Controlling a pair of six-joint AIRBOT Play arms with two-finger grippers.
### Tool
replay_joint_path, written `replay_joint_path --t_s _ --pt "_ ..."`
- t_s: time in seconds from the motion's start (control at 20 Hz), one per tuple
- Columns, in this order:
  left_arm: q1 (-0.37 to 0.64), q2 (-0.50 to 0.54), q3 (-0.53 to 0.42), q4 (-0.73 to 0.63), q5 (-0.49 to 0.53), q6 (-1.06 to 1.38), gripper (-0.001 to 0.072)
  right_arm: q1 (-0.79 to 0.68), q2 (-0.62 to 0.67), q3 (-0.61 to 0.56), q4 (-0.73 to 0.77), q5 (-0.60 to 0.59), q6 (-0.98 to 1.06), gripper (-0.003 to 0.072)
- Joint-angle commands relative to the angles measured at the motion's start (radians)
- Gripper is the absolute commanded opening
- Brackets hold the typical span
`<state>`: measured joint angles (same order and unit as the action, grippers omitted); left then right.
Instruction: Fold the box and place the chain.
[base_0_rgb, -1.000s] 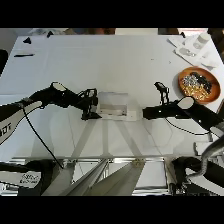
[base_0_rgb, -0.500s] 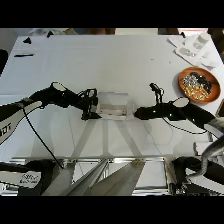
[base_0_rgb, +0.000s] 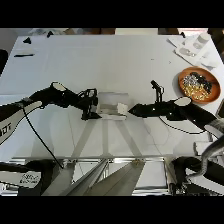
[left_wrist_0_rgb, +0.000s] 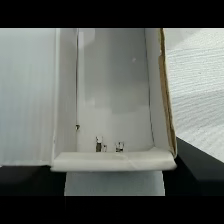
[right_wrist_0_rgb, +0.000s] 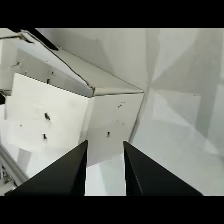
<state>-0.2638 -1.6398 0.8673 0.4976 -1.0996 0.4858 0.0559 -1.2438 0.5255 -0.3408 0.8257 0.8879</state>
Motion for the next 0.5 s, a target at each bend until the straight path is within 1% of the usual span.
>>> replay_joint_path --t_s 0.0,0.3,0.4,0.45 --pt "0.000 0.000 0.000 0.000 0.000 0.000 0.0318 0.002 0.011 0.001 0.014 0.006 -0.002 0.0257" --pt "0.000 0.000 0.000 0.000 0.000 0.000 0.0318 0.052 0.011 0.002 0.074 -0.008 -0.007 0.0260" --pt "0.000 0.000 0.000 0.000 0.000 0.000 0.0318 0.058 0.012 0.002 0.084 -0.016 -0.007 0.0277" --pt "0.000 0.000 0.000 0.000 0.000 0.000 0.0318 0.058 0.012 0.002 0.084 -0.023 -0.007 0.0357"
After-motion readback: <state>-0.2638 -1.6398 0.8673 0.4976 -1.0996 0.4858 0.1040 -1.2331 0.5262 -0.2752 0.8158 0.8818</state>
